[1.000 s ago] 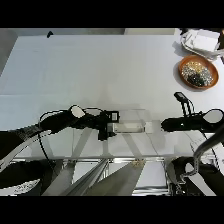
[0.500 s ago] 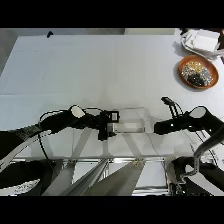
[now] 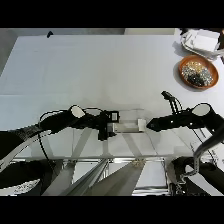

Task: Fold the box and place the chain.

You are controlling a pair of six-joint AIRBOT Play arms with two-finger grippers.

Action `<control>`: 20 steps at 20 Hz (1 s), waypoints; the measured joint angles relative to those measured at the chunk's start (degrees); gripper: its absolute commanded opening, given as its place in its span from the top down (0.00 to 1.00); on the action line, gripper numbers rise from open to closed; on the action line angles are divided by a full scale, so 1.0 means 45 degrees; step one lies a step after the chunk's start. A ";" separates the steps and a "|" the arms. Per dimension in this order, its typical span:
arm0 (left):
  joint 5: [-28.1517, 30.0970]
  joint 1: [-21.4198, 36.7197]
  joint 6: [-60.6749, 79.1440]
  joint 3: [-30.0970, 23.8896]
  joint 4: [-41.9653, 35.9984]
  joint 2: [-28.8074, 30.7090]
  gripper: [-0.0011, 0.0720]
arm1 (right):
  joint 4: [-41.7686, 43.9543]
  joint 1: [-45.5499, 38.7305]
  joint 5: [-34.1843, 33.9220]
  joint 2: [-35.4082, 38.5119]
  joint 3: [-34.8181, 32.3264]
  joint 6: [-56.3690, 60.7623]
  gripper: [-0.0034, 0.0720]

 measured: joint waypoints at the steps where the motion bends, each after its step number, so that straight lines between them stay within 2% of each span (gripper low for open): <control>1: 0.0000 0.0000 0.0000 0.0000 0.0000 0.0000 0.56 | 0.0053 0.0000 0.0233 0.0019 0.0015 -0.0010 0.55; 3: 0.0000 0.0000 0.0005 0.0000 0.0000 0.0000 0.56 | 0.0141 0.0000 0.0680 0.0044 0.0029 -0.0034 0.55; 5: 0.0000 0.0000 0.0019 0.0000 0.0044 0.0000 0.56 | 0.0189 0.0000 0.1030 0.0053 0.0034 -0.0034 0.50; 7: 0.0000 0.0000 0.0000 0.0000 0.0024 0.0000 0.56 | 0.0321 0.0005 0.1345 0.0058 0.0034 -0.0034 0.49; 8: 0.0000 0.0000 -0.0005 0.0000 -0.0005 0.0000 0.56 | 0.0403 0.0019 0.1467 0.0058 0.0034 -0.0044 0.44; 9: 0.0000 0.0000 -0.0010 0.0000 -0.0005 0.0000 0.56 | 0.0374 0.0010 0.1394 0.0058 0.0034 -0.0039 0.40; 11: 0.0000 0.0000 -0.0005 0.0000 -0.0005 0.0000 0.56 | 0.0525 0.0117 0.1248 0.0058 0.0044 -0.0039 0.40; 16: 0.0000 0.0000 -0.0005 0.0000 -0.0005 0.0000 0.56 | 0.0403 0.1307 -0.0233 0.0053 0.0121 0.0335 0.41; 20: 0.0000 0.0000 -0.0015 0.0000 -0.0010 0.0000 0.56 | -0.1248 0.2443 -0.1360 0.0024 0.0787 0.2089 0.41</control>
